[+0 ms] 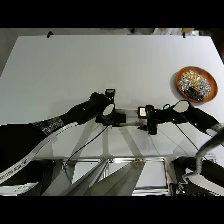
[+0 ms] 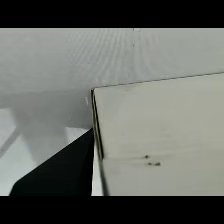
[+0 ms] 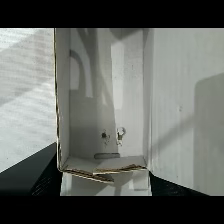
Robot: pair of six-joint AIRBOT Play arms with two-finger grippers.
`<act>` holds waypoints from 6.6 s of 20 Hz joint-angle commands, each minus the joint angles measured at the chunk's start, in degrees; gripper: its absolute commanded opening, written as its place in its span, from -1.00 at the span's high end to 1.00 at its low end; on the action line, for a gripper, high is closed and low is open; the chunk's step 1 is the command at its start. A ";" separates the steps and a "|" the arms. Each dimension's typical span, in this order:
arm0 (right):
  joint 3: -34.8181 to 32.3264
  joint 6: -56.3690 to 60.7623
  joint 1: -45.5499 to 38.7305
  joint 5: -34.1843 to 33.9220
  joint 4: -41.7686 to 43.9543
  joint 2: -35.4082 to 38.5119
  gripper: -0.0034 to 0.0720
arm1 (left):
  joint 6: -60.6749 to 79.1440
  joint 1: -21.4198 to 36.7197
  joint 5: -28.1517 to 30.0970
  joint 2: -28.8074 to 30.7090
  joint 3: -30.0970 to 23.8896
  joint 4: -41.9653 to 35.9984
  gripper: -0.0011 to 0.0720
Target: Fold the box and place the chain.
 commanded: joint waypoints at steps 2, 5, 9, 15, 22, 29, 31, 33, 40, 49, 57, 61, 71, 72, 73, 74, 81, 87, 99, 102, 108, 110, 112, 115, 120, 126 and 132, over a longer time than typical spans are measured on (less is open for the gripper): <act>0.04 0.04 0.00 0.11 0.04 0.00 -0.18 | -0.15 0.07 -0.96 1.20 0.02 0.20 0.23; 0.04 0.04 0.00 0.11 0.07 0.00 -0.18 | -0.11 0.07 -1.03 2.05 0.02 0.57 0.22; 0.04 0.04 0.00 0.11 0.04 0.00 -0.18 | 0.04 0.04 -2.36 2.05 0.02 0.46 0.20; 0.04 0.04 -0.02 0.11 0.04 0.00 -0.18 | 2.47 0.04 -3.85 2.05 0.02 0.24 -0.43; 0.04 0.04 0.00 0.11 0.04 0.00 -0.18 | 8.50 0.33 -4.52 3.72 0.02 0.52 -0.43; 0.04 0.04 0.00 0.13 0.07 0.00 -0.18 | 10.60 1.99 -5.03 8.50 0.02 0.79 -0.43; 0.04 0.04 -0.02 0.13 0.07 0.00 -0.18 | 12.68 1.97 -5.33 9.90 0.02 0.74 -0.43; 0.04 0.04 0.00 0.13 0.04 0.00 -0.18 | 16.92 1.97 -6.99 11.39 0.02 0.85 -0.43; 0.04 0.04 -0.02 0.13 0.07 0.00 -0.18 | 37.99 1.68 -18.47 19.52 -0.04 8.24 -0.50; 0.04 0.04 0.00 0.13 0.07 0.00 -0.18 | 76.00 5.75 -3.08 27.82 -6.64 -1.95 -0.67; 0.04 0.04 0.00 0.13 0.07 0.00 -0.18 | 113.11 16.48 16.06 24.15 -23.10 -22.58 -0.66; 0.04 0.04 0.00 0.13 0.04 0.00 -0.18 | 129.24 18.21 16.31 17.64 -23.08 -26.60 -0.66; 0.04 0.04 0.00 0.13 0.07 0.00 -0.18 | 151.14 18.62 17.11 8.79 -23.04 -46.49 -0.77; 0.04 0.04 0.00 0.13 0.07 0.00 -0.18 | 151.08 18.71 17.25 8.37 -23.04 -47.58 -0.82; 0.04 0.04 0.00 0.13 0.07 0.00 -0.18 | 151.08 18.97 17.18 8.20 -23.04 -48.46 -0.82; 0.04 0.04 -0.02 0.13 0.07 0.00 -0.18 | 151.10 19.26 17.22 8.20 -23.04 -48.85 -0.82; 0.04 0.04 0.00 0.13 0.07 0.00 -0.18 | 151.12 19.52 13.73 8.20 -23.04 -49.37 -0.94; 0.04 0.04 0.00 0.13 0.04 0.00 -0.18 | 151.10 19.50 11.47 8.20 -23.06 -48.19 -0.94; 0.04 0.04 0.00 0.13 0.07 0.00 -0.18 | 146.14 17.29 12.41 6.91 -23.06 -50.56 -0.95; 0.04 0.04 0.00 0.11 0.04 0.00 -0.18 | 146.14 16.57 14.21 5.99 -23.08 -53.05 -0.94; 0.04 0.04 0.00 0.13 0.07 0.00 -0.18 | 146.14 16.31 15.41 5.73 -23.08 -53.48 -0.93; 0.04 0.04 0.00 0.13 0.07 0.00 -0.18 | 146.14 16.31 15.43 5.73 -23.08 -53.51 -0.92; 0.04 0.02 0.00 0.13 0.07 0.00 -0.18 | 146.16 16.31 15.39 5.73 -23.08 -53.31 -0.40; 0.04 0.04 0.00 0.13 0.04 0.00 -0.18 | 146.16 16.28 15.37 5.73 -23.08 -53.29 -0.01; 0.04 0.04 0.00 0.13 0.04 0.00 -0.18 | 146.09 16.31 15.39 5.73 -23.08 -53.29 -0.02; 0.04 0.04 0.00 0.13 0.07 0.00 -0.18 | 146.09 16.31 15.34 5.75 -23.08 -53.31 -0.02; 0.04 -0.44 0.00 0.15 0.13 0.00 -0.18 | 146.09 16.31 15.34 5.73 -23.08 -53.31 -0.02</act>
